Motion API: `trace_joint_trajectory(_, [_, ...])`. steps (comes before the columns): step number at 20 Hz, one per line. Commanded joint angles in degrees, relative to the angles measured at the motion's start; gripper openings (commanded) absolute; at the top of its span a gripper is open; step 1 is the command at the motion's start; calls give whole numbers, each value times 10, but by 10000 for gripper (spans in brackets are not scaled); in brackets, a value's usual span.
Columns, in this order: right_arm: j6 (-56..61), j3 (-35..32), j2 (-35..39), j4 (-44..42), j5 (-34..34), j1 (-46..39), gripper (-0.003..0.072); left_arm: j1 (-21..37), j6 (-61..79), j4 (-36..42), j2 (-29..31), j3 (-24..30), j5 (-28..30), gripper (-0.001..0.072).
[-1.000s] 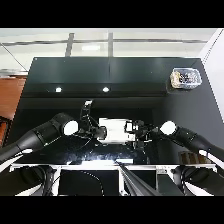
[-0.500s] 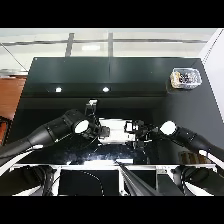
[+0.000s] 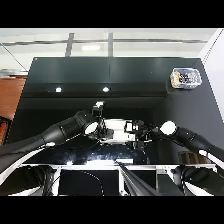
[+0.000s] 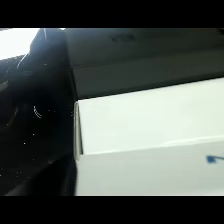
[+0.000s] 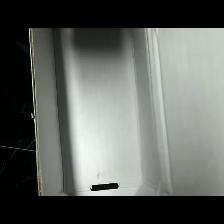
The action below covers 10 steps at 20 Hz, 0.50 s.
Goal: Fold the box and place the chain.
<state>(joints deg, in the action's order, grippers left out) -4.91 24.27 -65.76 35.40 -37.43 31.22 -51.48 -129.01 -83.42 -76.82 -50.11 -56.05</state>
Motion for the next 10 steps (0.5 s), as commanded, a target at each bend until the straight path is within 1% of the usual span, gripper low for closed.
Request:
trace_joint_trajectory(1, [0, 0, 0, 0, 0, 0, 186, -2, -18, -16, -4, -2, 2, 268])
trace_joint_trajectory(6, [0, 0, 0, 0, 0, 0, 186, -2, -20, -16, -8, -2, 10, 268])
trace_joint_trajectory(7, [0, 0, 0, 0, 0, 0, 186, -2, -20, -15, -10, -2, 10, 234])
trace_joint_trajectory(8, [0, 0, 0, 0, 0, 0, 186, -4, -20, -17, -13, -3, 9, 166])
trace_joint_trajectory(10, [0, 0, 0, 0, 0, 0, 186, -7, -20, -16, -19, -10, 7, 138])
